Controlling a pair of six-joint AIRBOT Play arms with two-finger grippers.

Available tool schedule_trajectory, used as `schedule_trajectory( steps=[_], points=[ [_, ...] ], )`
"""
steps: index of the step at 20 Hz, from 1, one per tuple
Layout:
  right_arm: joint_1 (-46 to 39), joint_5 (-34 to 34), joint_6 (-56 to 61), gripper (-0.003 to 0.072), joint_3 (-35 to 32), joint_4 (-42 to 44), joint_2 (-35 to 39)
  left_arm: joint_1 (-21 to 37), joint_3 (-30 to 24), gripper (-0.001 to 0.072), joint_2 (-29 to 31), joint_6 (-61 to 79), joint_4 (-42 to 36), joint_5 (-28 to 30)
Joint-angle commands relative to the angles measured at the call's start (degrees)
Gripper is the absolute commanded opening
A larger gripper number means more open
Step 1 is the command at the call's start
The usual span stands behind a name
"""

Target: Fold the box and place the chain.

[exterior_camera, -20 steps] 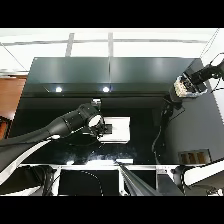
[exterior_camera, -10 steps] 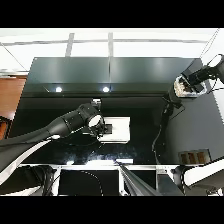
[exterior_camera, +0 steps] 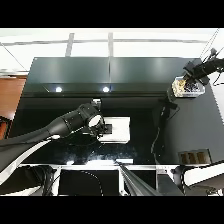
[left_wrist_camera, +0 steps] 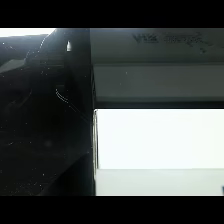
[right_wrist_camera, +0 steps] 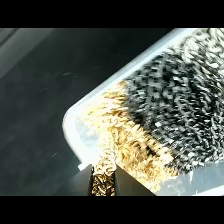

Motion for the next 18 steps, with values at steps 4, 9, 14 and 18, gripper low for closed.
schedule_trajectory(
  steps=[4, 9, 14, 18],
  points=[
    [-0.04, 4.20, -14.25, 0.0004, 1.68, 7.06, 8.31, 0.04, -0.02, 0.0029, 0.02, 0.02, 0.00, 0.02],
    [-0.04, 4.37, -15.63, 0.0004, 1.73, 7.85, 15.89, 0.04, -0.02, 0.0029, 0.02, 0.02, 0.00, 0.26],
    [-0.04, 4.09, -17.35, 0.0005, 2.32, 10.93, 20.87, 0.04, -0.02, 0.0029, 0.02, 0.02, 0.00, 0.22],
    [-0.04, 3.69, -18.12, 0.0005, 7.87, 10.99, 24.22, 0.04, -0.02, 0.0029, 0.02, 0.02, 0.00, 0.22]
  ],
)
